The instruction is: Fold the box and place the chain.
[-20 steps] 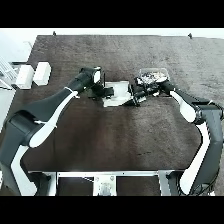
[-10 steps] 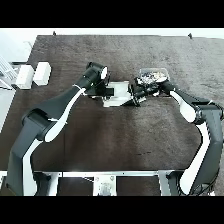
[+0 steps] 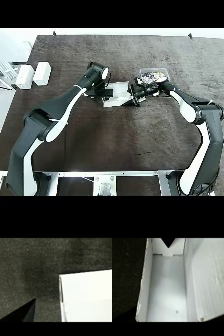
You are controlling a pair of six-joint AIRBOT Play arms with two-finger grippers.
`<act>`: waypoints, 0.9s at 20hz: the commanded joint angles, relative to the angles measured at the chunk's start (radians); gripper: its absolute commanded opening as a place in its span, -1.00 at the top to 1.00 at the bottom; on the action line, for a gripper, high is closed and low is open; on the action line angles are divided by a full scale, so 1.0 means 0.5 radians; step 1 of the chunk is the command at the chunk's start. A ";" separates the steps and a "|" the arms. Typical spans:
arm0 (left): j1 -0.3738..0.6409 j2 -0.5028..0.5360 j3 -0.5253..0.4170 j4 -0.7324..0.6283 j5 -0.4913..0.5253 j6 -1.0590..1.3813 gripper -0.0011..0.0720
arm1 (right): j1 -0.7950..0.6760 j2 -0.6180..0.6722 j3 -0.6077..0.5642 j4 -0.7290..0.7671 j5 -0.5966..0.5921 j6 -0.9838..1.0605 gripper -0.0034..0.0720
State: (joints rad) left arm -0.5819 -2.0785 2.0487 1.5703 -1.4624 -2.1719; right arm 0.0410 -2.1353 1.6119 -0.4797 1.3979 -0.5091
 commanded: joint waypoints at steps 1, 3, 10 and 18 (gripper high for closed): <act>-0.017 -0.001 0.009 0.002 0.049 0.031 -0.04 | -0.002 0.000 -0.001 0.001 -0.002 0.001 -0.64; -0.018 -0.001 0.007 0.002 0.067 0.030 0.89 | -0.002 0.000 -0.001 0.002 -0.002 0.001 -0.64; -0.017 -0.002 0.007 0.002 0.085 0.031 0.88 | -0.002 0.000 -0.001 0.001 -0.002 0.001 -0.64; -0.010 0.026 0.009 -0.061 0.088 0.169 -0.23 | -0.002 0.000 -0.001 0.001 -0.002 0.001 -0.64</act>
State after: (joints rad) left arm -0.5907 -2.0758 2.0518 1.5620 -1.4200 -2.1292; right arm 0.0391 -2.1357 1.6115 -0.4805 1.3960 -0.5091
